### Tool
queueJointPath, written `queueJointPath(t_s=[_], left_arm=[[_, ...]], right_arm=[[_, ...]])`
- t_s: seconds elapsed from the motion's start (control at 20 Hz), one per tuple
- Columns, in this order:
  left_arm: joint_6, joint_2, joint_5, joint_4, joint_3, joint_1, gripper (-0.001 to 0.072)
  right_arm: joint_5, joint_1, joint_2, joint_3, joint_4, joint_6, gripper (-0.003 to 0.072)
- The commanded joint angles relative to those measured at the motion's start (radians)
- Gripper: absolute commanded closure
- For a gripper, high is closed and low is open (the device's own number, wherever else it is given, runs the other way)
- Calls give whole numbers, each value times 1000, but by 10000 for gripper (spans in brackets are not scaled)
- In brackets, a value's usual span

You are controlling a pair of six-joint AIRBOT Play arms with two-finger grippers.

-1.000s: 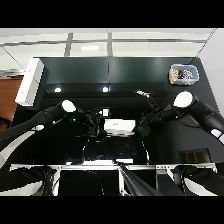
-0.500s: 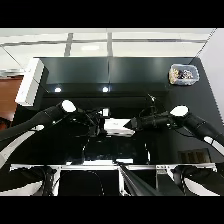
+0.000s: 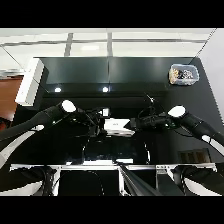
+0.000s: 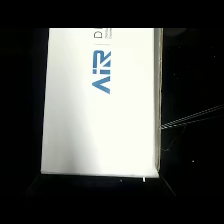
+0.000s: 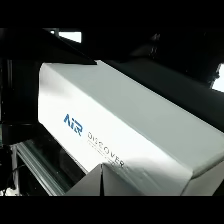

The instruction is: Fold the box and place the chain.

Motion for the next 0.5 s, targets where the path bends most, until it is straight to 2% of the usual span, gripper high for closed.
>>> queueJointPath(t_s=[0.0,0.2,0.35,0.45], left_arm=[[0,0,3,0,1,0,362],[0,0,6,0,1,0,361],[-6,0,10,-4,1,1,362],[-41,0,10,-9,4,1,362]], right_arm=[[-7,0,-2,0,-9,4,670],[29,-3,5,6,23,-2,670],[206,-54,48,71,18,-50,670],[333,-157,102,141,-40,-56,670]])
